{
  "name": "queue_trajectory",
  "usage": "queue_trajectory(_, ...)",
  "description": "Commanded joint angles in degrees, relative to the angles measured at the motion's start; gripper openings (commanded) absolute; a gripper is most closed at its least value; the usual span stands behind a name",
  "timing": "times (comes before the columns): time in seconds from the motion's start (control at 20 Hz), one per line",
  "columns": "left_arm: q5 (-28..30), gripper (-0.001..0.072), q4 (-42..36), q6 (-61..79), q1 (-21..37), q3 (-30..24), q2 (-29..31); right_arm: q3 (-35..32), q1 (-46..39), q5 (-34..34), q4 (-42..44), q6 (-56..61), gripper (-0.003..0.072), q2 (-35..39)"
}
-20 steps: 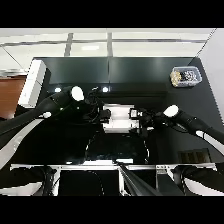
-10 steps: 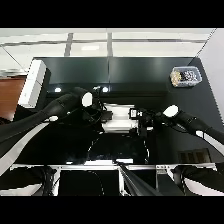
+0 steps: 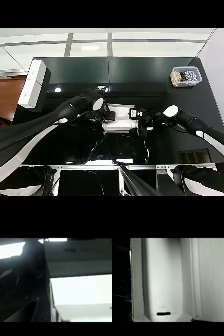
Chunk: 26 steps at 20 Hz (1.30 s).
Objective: Fold the box and place the chain.
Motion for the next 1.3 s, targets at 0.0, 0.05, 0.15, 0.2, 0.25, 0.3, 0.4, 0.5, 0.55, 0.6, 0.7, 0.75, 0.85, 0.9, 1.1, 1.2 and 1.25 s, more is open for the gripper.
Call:
queue_trajectory(0.0, -1.8, 0.0309, 1.4, -2.8, -1.4, 1.6, -1.8, 0.1, 0.0, 0.0, 0.0, 0.0, 0.0204, 0.0)
queue_trajectory(0.05, -1.7, 0.0309, 1.4, -2.9, -1.4, 1.6, -1.8, 0.1, 0.0, 0.0, 0.0, 0.0, 0.0204, 0.0)
queue_trajectory(0.15, -1.7, 0.0309, 1.4, -3.5, -1.6, 1.6, -1.9, 0.1, 0.0, 0.0, 0.0, 0.0, 0.0204, 0.0)
queue_trajectory(0.2, -1.6, 0.0309, 1.4, -4.5, -1.6, 1.6, -1.9, 0.1, 0.0, 0.0, 0.0, 0.0, 0.0204, 0.0)
queue_trajectory(0.25, -1.5, 0.0309, 1.5, -5.1, -1.6, 1.6, -2.0, 0.1, 0.0, 0.0, 0.0, 0.0, 0.0204, 0.0)
queue_trajectory(0.3, -1.4, 0.0309, 1.5, -5.2, -1.6, 1.6, -2.0, 0.1, 0.0, 0.0, 0.0, 0.0, 0.0204, 0.0)
queue_trajectory(0.4, -1.5, 0.0309, 1.9, -5.2, -1.6, 1.6, -2.0, 0.1, 0.0, 0.0, 0.0, 0.0, 0.0204, 0.0)
queue_trajectory(0.5, -1.5, 0.0309, 1.8, -5.2, -1.6, 1.6, -2.3, 0.1, 0.0, 0.0, 0.0, 0.0, 0.0204, 0.0)
queue_trajectory(0.55, -1.5, 0.0309, 1.2, -5.2, -1.6, 1.6, -2.6, 0.1, 0.0, 0.0, 0.0, 0.0, 0.0204, 0.0)
queue_trajectory(0.6, -1.5, 0.0309, 0.9, -5.2, -1.6, 1.6, -2.8, 0.1, 0.0, 0.0, 0.0, 0.0, 0.0204, 0.0)
queue_trajectory(0.7, -1.5, 0.0309, 1.0, -5.2, -1.6, 1.6, -3.0, 0.1, 0.0, 0.0, 0.0, 0.0, 0.0204, 0.0)
queue_trajectory(0.75, -1.5, 0.0309, 0.9, -5.2, -1.6, 1.6, -3.0, 0.1, 0.0, 0.0, 0.0, 0.0, 0.0204, 0.0)
queue_trajectory(0.85, -1.5, 0.0302, 0.9, -5.2, -1.6, 1.6, -3.0, 0.1, 0.0, 0.0, 0.0, 0.0, 0.0204, 0.0)
queue_trajectory(0.9, -1.5, 0.0261, 0.8, -5.2, -1.6, 1.6, -3.0, 0.1, 0.0, 0.0, 0.0, 0.0, 0.0204, 0.0)
queue_trajectory(1.1, -1.5, 0.0024, 0.8, -5.2, -1.6, 1.6, -3.0, 0.1, 0.0, 0.0, 0.0, 0.0, 0.0204, 0.0)
queue_trajectory(1.2, -1.5, 0.0026, 0.7, -5.2, -1.6, 1.6, -3.0, 0.1, 0.0, 0.0, 0.0, 0.0, 0.0204, 0.0)
queue_trajectory(1.25, -1.5, 0.0059, 0.6, -5.2, -1.6, 1.7, -3.0, 0.1, 0.0, 0.0, 0.0, 0.0, 0.0204, 0.0)
